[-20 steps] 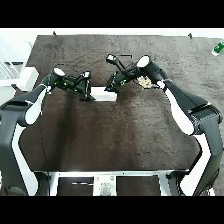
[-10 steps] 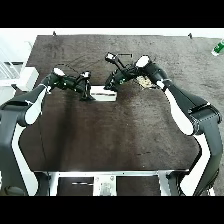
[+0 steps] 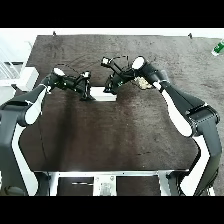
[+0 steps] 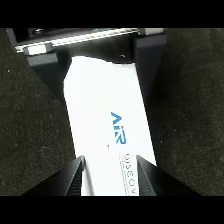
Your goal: Fold the box and place the chain.
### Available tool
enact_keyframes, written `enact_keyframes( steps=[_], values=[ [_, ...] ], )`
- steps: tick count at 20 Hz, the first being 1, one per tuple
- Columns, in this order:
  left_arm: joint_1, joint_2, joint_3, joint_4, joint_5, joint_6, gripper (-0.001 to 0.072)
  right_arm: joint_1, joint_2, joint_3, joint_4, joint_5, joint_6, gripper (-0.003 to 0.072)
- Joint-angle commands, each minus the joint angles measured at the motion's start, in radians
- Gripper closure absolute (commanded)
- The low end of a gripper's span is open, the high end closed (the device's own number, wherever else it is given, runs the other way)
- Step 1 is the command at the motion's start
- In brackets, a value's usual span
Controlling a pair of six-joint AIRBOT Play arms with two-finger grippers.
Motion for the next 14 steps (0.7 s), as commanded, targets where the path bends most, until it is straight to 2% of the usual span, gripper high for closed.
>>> enact_keyframes(
  steps=[1,6,14],
  values=[
    [0.000,0.001,0.000,0.000,-0.001,0.001,0.0219,0.004,0.002,0.002,-0.012,-0.016,0.003,0.0309],
    [0.000,0.001,0.000,0.000,-0.001,0.001,0.0219,0.004,0.002,0.040,-0.012,-0.024,0.040,0.0308],
    [0.000,0.001,0.000,0.000,-0.001,0.001,0.0219,0.008,0.002,0.037,-0.014,-0.024,0.040,0.0316]
  ],
)
